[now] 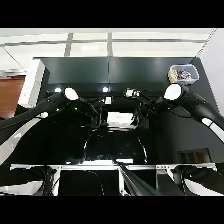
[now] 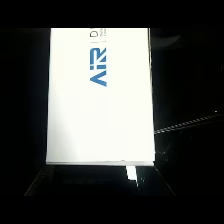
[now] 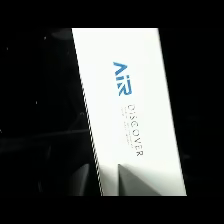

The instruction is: Fold the box and place the chain.

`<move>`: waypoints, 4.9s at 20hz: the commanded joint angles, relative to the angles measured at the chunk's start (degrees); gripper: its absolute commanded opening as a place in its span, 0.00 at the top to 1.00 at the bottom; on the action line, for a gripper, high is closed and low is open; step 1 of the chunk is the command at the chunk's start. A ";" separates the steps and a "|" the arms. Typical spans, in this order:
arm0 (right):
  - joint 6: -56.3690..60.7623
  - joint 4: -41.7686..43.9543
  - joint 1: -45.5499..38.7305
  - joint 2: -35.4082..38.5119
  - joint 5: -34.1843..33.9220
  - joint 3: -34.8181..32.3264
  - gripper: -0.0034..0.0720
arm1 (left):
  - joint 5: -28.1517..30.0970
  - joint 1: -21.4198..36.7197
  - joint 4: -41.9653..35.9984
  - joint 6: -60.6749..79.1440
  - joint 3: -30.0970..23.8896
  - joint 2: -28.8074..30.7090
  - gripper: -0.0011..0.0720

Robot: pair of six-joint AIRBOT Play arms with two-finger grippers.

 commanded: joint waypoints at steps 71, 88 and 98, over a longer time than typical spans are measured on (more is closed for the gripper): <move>26.86 13.92 -42.69 20.96 14.69 -10.25 0.93 | 0.35 -11.37 8.13 -10.38 15.87 -9.75 0.01; 25.70 14.32 -42.58 20.96 13.55 -10.25 0.93 | -26.58 39.30 44.19 -79.58 1.09 20.15 0.56; 25.77 19.67 -42.56 20.94 9.75 -10.25 0.93 | -2.12 60.89 43.80 -72.28 -2.16 21.31 0.56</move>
